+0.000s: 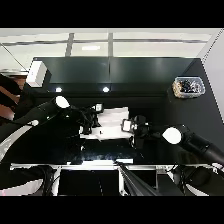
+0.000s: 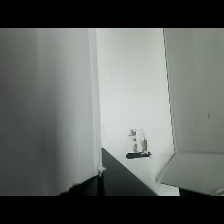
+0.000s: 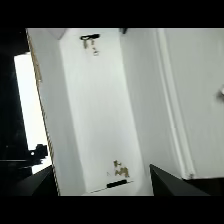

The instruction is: Fold the box and place the chain.

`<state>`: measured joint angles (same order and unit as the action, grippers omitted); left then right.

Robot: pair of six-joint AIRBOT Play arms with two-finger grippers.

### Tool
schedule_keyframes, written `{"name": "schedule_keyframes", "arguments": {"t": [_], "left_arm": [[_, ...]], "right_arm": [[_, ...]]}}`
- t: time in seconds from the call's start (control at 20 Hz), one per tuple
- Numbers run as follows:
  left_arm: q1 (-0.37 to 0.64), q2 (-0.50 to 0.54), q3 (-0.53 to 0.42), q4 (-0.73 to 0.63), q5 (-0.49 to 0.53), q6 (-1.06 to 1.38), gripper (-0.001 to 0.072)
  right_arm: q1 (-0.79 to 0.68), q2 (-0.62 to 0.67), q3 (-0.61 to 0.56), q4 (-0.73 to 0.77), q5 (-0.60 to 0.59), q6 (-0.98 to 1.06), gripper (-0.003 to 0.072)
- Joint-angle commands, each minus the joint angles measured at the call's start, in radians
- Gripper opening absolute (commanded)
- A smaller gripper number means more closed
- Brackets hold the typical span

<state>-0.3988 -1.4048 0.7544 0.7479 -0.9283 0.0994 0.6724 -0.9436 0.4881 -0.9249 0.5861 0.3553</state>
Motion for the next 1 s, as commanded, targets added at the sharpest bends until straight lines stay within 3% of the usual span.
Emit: {"name": "schedule_keyframes", "arguments": {"t": [0.0,0.4,0.55,0.65,0.75,0.85,0.95], "left_arm": [[0.0,0.0,0.0,0.0,-0.002,0.0,0.0026],[0.0,0.0,0.001,0.003,-0.011,0.0,0.0026],[0.0,0.0,0.001,0.003,-0.012,0.0,0.0026],[0.0,0.0,0.001,0.003,-0.011,0.0,0.0026],[0.0,0.0,0.001,0.004,-0.01,0.0,0.0026],[0.0,-0.001,0.001,0.003,-0.01,0.0,0.0026],[0.0,-0.001,0.001,0.003,-0.01,0.0,0.0026]], "right_arm": [[-0.049,0.028,0.002,-0.008,-0.007,0.035,0.0689],[-0.064,0.02,0.012,0.05,-0.037,-0.007,0.0689],[-0.116,0.021,0.022,-0.001,0.077,-0.012,0.0689],[-0.143,0.02,0.031,-0.146,0.212,0.0,0.0689],[-0.155,0.012,0.023,-0.19,0.345,0.049,0.0689],[-0.141,0.01,-0.017,-0.149,0.349,0.043,0.0689],[-0.097,0.01,-0.055,-0.114,0.267,0.024,0.0689]]}}
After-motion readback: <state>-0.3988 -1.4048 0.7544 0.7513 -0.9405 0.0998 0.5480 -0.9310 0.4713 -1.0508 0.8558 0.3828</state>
